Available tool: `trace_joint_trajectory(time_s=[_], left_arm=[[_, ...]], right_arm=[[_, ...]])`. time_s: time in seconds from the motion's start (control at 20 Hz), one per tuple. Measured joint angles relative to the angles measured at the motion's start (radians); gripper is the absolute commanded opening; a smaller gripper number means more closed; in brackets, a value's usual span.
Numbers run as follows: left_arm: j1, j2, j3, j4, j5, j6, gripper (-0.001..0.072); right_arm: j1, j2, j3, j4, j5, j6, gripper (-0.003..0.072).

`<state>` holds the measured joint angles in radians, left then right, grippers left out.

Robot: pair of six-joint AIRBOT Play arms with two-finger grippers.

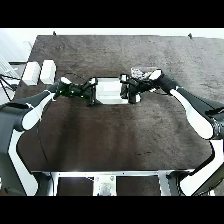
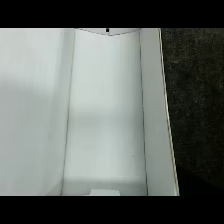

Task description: Fold the box and place the chain.

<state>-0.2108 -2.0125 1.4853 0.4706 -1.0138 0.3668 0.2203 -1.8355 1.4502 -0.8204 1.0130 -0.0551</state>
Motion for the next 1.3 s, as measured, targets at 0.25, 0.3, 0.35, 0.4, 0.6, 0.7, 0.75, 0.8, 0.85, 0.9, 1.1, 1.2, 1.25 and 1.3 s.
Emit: trace_joint_trajectory(time_s=[0.25, 0.3, 0.35, 0.4, 0.6, 0.7, 0.75, 0.8, 0.85, 0.9, 1.1, 1.2, 1.25, 1.3], left_arm=[[0.001, 0.0, 0.0, 0.001, 0.0, -0.002, 0.0531], [0.001, 0.0, 0.0, 0.0, 0.0, -0.002, 0.0531], [0.001, 0.0, 0.0, 0.0, 0.0, -0.002, 0.0531], [0.001, 0.0, 0.0, 0.0, 0.0, -0.002, 0.0531], [0.001, 0.0, 0.0, -0.001, 0.006, -0.002, 0.0531], [0.001, 0.0, 0.0, -0.002, 0.008, -0.001, 0.0531], [0.001, 0.0, 0.0, -0.002, 0.008, -0.001, 0.0531], [0.001, 0.0, 0.0, -0.002, 0.008, 0.0, 0.0531], [0.001, 0.0, 0.0, -0.002, 0.007, 0.0, 0.0531], [0.001, 0.0, 0.0, -0.002, 0.006, 0.0, 0.0531], [0.001, 0.0, 0.0, -0.001, 0.005, 0.0, 0.0531], [0.001, 0.0, 0.0, -0.001, 0.0, 0.001, 0.0531], [0.001, 0.0, 0.0, -0.001, 0.0, 0.001, 0.0531], [0.001, 0.0, 0.0, 0.0, -0.002, 0.001, 0.0531]], right_arm=[[0.018, -0.015, 0.0, 0.03, -0.04, -0.013, 0.0193], [0.019, -0.017, 0.0, 0.034, -0.05, -0.013, 0.0197], [0.02, -0.018, 0.0, 0.036, -0.055, -0.015, 0.0219], [0.021, -0.018, 0.0, 0.038, -0.061, -0.017, 0.0235], [0.023, -0.019, 0.0, 0.051, -0.071, -0.029, 0.0583], [0.023, -0.019, 0.0, 0.054, -0.072, -0.032, 0.0608], [0.022, -0.02, 0.0, 0.053, -0.072, -0.033, 0.0608], [0.022, -0.02, 0.0, 0.051, -0.072, -0.033, 0.0615], [0.02, -0.019, 0.0, 0.05, -0.072, -0.034, 0.0618], [0.018, -0.019, 0.0, 0.048, -0.072, -0.035, 0.0618], [0.01, -0.019, 0.0, 0.042, -0.065, -0.035, 0.0486], [0.006, -0.019, 0.0, 0.029, -0.06, -0.035, 0.025], [0.003, -0.02, 0.0, 0.019, -0.049, -0.035, 0.0186], [0.0, -0.019, 0.0, 0.014, -0.032, -0.029, 0.0106]])
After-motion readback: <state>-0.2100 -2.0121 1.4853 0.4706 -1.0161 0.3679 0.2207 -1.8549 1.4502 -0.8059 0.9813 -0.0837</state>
